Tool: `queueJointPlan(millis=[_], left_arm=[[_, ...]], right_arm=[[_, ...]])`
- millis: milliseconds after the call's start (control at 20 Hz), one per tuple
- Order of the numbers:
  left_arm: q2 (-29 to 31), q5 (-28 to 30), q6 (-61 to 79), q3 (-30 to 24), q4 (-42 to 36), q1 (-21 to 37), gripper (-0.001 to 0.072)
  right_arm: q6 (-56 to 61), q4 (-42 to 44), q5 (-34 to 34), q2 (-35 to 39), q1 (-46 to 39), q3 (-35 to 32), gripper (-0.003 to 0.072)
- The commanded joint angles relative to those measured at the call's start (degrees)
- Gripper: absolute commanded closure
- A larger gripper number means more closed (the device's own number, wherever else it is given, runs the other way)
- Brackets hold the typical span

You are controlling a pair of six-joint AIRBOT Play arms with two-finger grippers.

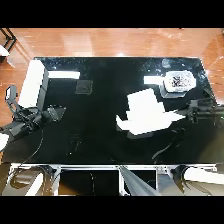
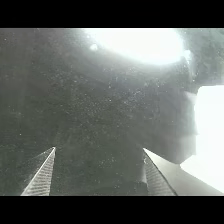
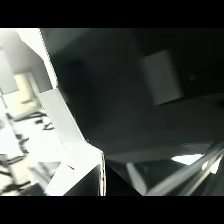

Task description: Fold the box and place the chain.

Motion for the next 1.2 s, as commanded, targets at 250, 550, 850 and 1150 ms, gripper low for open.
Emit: queueJointPlan(millis=[250,550,850,1150], left_arm=[[-6.71,-1.84,3.21,0.00,-7.96,-0.04,0.0073],[-16.55,-6.01,22.64,0.02,-26.99,-0.04,0.0073],[-25.18,-9.20,35.50,1.62,-32.48,-0.04,0.0073],[-32.98,-14.56,48.35,3.85,-32.48,-0.04,0.0073]], right_arm=[[2.84,5.73,-13.75,23.93,20.63,-3.85,0.0666],[0.42,5.53,-26.75,42.07,30.62,-19.52,0.0665],[0.92,5.75,-40.37,43.87,43.67,-29.49,0.0665],[1.05,5.95,-55.06,43.67,57.24,-31.71,0.0665]])
